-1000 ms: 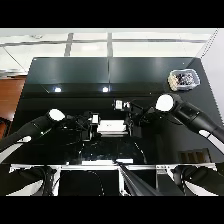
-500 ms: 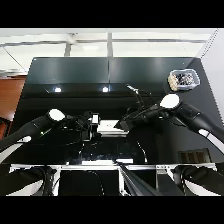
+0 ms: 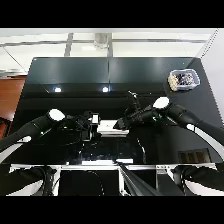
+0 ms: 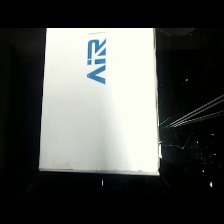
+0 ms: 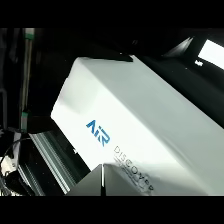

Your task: Fold the box and place the chain.

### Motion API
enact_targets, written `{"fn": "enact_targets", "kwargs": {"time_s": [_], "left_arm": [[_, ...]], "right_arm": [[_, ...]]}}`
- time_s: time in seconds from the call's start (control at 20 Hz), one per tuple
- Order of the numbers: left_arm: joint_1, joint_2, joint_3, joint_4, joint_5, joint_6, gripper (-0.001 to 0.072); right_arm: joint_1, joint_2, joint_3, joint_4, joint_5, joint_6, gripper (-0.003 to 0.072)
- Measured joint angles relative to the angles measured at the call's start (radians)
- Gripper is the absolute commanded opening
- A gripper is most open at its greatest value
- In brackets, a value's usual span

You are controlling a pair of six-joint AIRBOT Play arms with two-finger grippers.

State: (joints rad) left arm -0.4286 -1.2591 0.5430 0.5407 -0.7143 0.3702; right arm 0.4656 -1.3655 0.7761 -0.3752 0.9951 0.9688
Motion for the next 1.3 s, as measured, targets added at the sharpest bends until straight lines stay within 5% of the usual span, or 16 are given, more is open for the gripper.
{"fn": "enact_targets", "kwargs": {"time_s": [0.65, 0.85, 0.9, 0.95, 1.3], "left_arm": [[0.0, 0.0, 0.0, 0.0, 0.0, 0.0, 0.0407], [0.0, 0.006, 0.0, 0.005, 0.002, 0.0, 0.0412], [0.0, 0.013, 0.0, 0.006, 0.003, -0.005, 0.0517], [0.0, 0.024, 0.0, 0.007, 0.007, -0.024, 0.0719], [0.0, 0.187, 0.028, 0.16, -0.073, -0.359, 0.0711]], "right_arm": [[-0.003, -0.029, 0.005, -0.089, -0.03, 0.031, 0.0015], [-0.076, 0.045, 0.029, -0.171, 0.068, -0.012, 0.0014], [-0.112, 0.088, 0.033, -0.174, 0.101, -0.019, 0.0014], [-0.151, 0.13, 0.034, -0.19, 0.128, -0.021, 0.0014], [-0.473, 0.415, 0.04, -0.348, 0.26, 0.009, 0.0015]]}}
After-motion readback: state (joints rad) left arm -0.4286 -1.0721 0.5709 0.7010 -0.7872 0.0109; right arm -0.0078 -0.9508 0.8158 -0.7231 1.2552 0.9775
